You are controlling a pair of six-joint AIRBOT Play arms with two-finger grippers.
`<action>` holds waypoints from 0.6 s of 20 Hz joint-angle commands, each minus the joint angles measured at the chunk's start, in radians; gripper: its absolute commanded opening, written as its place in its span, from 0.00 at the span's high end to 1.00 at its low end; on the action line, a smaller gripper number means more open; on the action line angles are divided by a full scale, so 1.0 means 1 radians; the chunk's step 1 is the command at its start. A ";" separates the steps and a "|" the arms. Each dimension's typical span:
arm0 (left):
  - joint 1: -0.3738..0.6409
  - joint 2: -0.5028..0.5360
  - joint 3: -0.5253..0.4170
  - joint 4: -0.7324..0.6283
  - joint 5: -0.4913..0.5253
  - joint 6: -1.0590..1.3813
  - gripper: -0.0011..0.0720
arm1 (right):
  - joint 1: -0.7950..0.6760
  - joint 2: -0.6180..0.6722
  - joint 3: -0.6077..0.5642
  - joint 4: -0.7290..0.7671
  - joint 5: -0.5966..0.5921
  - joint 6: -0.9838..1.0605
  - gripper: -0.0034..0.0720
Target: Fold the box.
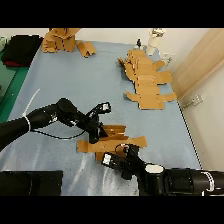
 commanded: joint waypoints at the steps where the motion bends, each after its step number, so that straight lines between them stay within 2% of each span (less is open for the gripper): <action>1: 0.001 -0.001 0.000 0.000 0.000 0.000 0.97 | 0.001 0.002 0.004 -0.041 -0.002 0.026 0.29; 6: 0.001 -0.001 0.000 0.000 0.000 0.000 0.97 | 0.001 0.001 0.028 -0.105 -0.015 0.116 0.28; 8: 0.001 -0.001 0.000 0.000 0.000 0.000 0.97 | 0.001 0.002 0.028 -0.107 -0.022 0.113 0.17; 9: 0.001 -0.001 0.000 0.000 0.000 0.000 0.97 | 0.000 0.002 0.028 -0.107 -0.028 0.104 0.01; 12: 0.001 -0.001 0.000 0.000 0.000 0.000 0.97 | 0.000 0.002 0.028 -0.143 -0.033 0.069 0.01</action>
